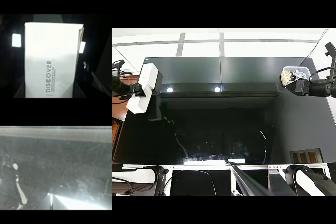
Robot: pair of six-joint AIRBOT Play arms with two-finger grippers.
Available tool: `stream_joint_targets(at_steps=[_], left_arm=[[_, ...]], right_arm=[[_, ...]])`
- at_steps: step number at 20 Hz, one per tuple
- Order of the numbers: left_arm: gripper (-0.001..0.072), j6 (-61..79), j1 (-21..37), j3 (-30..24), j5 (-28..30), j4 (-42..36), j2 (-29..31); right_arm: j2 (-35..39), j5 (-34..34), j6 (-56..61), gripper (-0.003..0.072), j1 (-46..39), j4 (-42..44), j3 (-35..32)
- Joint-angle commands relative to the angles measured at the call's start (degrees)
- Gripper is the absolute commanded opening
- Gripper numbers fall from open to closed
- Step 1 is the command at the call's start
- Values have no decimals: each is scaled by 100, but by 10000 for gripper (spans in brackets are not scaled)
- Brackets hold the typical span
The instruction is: Fold the box and place the chain.
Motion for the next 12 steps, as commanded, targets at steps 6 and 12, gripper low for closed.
stream_joint_targets(at_steps=[6, 12], left_arm=[[712, 111, -57, 334, 1126, -11, -542], [664, -2146, -361, 2361, -1388, 177, -535]], right_arm=[[2, -33, 57, 15, 13, 2, 7], [-4, -317, -42, 15, 116, -114, -26]])
